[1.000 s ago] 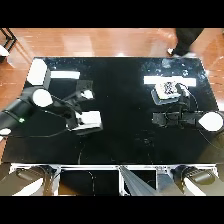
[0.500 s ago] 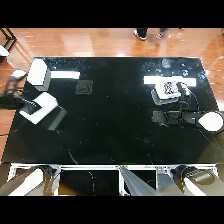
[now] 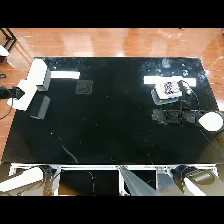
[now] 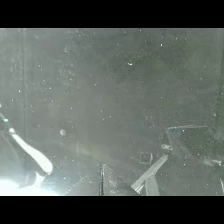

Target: Fold the box and place the chain.

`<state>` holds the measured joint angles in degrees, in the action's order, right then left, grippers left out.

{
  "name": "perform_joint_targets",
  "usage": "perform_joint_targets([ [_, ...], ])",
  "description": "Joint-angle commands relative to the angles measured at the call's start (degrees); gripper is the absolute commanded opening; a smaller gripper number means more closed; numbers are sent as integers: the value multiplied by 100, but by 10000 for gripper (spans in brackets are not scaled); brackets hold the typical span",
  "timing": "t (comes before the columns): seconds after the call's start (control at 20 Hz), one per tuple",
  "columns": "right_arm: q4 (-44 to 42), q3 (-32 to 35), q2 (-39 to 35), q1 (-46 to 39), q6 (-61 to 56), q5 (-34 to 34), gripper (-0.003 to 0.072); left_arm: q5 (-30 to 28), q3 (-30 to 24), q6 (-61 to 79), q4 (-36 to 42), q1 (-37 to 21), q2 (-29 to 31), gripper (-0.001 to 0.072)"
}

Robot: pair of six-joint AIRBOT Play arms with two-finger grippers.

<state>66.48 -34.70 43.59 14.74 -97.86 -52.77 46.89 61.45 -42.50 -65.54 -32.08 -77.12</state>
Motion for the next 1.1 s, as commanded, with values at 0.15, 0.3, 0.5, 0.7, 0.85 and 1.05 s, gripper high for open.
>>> perform_joint_targets([
  [0.15,-39,-4,2,-4,-76,232,22,-4,619,-83,328,-9,-833,416],
  [0.3,-37,-4,2,-4,-92,258,22,-7,619,-81,415,-9,-898,416],
  [0.5,-37,-4,2,-4,-92,258,22,-33,619,-83,511,-9,-914,417],
  [0.7,-37,-4,2,-4,-138,264,21,-13,619,-81,796,9,-1029,417],
  [0.85,-42,-4,2,-4,-160,260,22,-63,619,-81,743,96,-1141,642],
  [1.05,-42,-4,2,-4,-157,258,22,227,968,-262,385,107,-1134,642],
])
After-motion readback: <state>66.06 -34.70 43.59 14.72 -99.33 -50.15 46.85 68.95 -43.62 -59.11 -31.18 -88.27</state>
